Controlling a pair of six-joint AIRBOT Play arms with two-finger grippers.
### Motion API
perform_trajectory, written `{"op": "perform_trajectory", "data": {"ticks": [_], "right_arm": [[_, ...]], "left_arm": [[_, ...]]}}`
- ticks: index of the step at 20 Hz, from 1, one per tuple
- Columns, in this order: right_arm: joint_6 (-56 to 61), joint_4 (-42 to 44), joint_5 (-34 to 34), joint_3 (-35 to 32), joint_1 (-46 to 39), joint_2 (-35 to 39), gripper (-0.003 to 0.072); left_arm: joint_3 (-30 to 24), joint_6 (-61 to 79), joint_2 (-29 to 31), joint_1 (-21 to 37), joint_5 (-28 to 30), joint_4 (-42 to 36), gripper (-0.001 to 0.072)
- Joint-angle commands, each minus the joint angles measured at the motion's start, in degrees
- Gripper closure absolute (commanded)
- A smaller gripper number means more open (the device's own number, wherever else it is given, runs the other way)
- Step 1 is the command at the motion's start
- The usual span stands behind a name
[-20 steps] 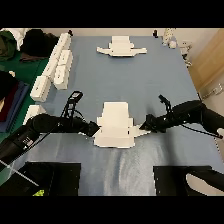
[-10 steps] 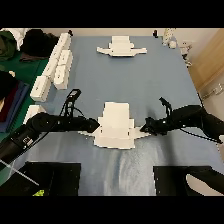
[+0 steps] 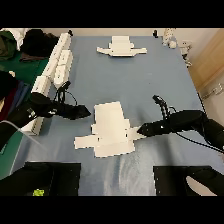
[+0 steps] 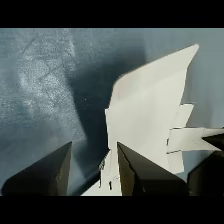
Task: Fold the box.
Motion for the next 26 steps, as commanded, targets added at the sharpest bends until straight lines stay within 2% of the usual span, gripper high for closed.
{"op": "perform_trajectory", "data": {"ticks": [1, 4, 8, 11, 14, 15, 16, 17, 20, 22, 26], "right_arm": [[-0.5, -0.8, 2.6, -1.0, 2.7, 2.1, 0.0687], [0.5, -0.7, 2.6, -1.6, 3.0, 2.1, 0.0687], [0.5, -0.7, 2.6, -1.6, 3.0, 2.1, 0.0687], [0.5, -0.7, 2.6, -1.6, 3.0, 2.1, 0.0687], [0.5, -0.8, 2.6, -1.6, 3.0, 2.1, 0.0687], [0.5, -0.8, 2.6, -1.6, 3.0, 2.1, 0.0687], [0.5, -0.8, 2.6, -1.6, 3.0, 2.1, 0.0687], [0.5, -0.8, 2.6, -1.6, 3.0, 2.1, 0.0687], [0.5, -0.8, 2.6, -1.6, 3.0, 2.1, 0.0687], [0.5, -0.8, 2.6, -1.6, 3.0, 2.1, 0.0686], [0.5, -0.8, 2.6, -1.6, 3.0, 2.1, 0.0686]], "left_arm": [[3.2, 10.9, -10.2, 4.0, -7.8, -9.7, 0.0286], [7.1, 15.2, -17.4, 3.2, -10.8, -13.4, 0.0286], [13.3, 16.5, -25.0, -0.1, -17.0, -13.9, 0.0286], [14.6, 19.4, -27.6, -2.3, -21.9, -13.9, 0.0286], [14.6, 19.7, -27.6, -2.9, -23.0, -11.3, 0.0288], [14.6, 19.7, -27.6, -2.9, -23.1, -10.4, 0.0308], [14.6, 19.8, -27.6, -2.9, -23.3, -10.1, 0.0441], [14.7, 21.0, -27.6, -2.9, -23.7, -10.1, 0.0492], [14.7, 21.9, -27.6, -2.9, -23.7, -10.1, 0.0494], [14.7, 23.2, -27.6, -2.9, -24.1, -10.1, 0.0692], [14.7, 24.7, -27.6, -2.9, -24.6, -10.2, 0.0692]]}}
